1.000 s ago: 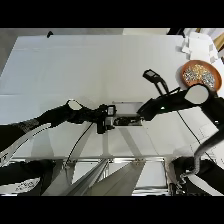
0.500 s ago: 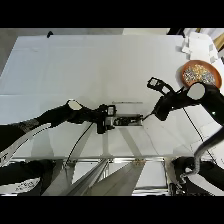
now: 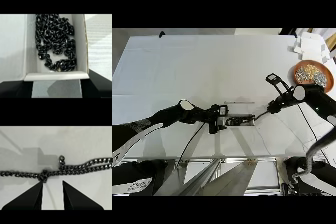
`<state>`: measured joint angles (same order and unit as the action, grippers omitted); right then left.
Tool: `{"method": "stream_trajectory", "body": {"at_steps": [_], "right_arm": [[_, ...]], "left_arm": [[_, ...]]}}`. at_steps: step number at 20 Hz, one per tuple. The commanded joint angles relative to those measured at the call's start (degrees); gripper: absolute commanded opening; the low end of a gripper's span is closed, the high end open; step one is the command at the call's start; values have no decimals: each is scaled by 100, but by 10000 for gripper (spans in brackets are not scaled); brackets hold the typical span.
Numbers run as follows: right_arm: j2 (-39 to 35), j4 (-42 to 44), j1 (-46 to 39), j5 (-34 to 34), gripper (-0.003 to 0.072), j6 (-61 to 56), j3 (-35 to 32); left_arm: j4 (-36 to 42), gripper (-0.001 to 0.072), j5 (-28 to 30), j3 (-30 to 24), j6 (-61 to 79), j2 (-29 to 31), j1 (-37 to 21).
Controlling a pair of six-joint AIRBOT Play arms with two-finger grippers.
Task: Fold the box and place the chain.
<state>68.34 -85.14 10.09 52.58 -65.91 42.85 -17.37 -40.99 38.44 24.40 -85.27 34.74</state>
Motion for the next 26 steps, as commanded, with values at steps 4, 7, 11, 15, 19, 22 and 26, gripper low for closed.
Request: {"method": "stream_trajectory", "body": {"at_steps": [4,7,11,15,19,22,26], "right_arm": [[26,-42,-2,114,241,-459,-31],[46,208,-2,101,241,-461,-31],[299,284,105,57,241,-470,-31],[546,39,317,92,162,-890,-31],[538,-205,317,256,13,-1086,-28],[422,-205,317,385,13,-1084,-28],[-363,-63,317,529,13,-1067,-28]], "left_arm": [[-2,270,-2,4,2,4,-2],[-2,270,0,4,2,4,-2],[-2,270,0,4,2,4,-2],[-2,270,0,4,2,4,-2],[-2,270,0,4,2,7,-2],[-2,271,0,4,2,4,-2],[-2,270,-9,4,2,7,-2]]}}
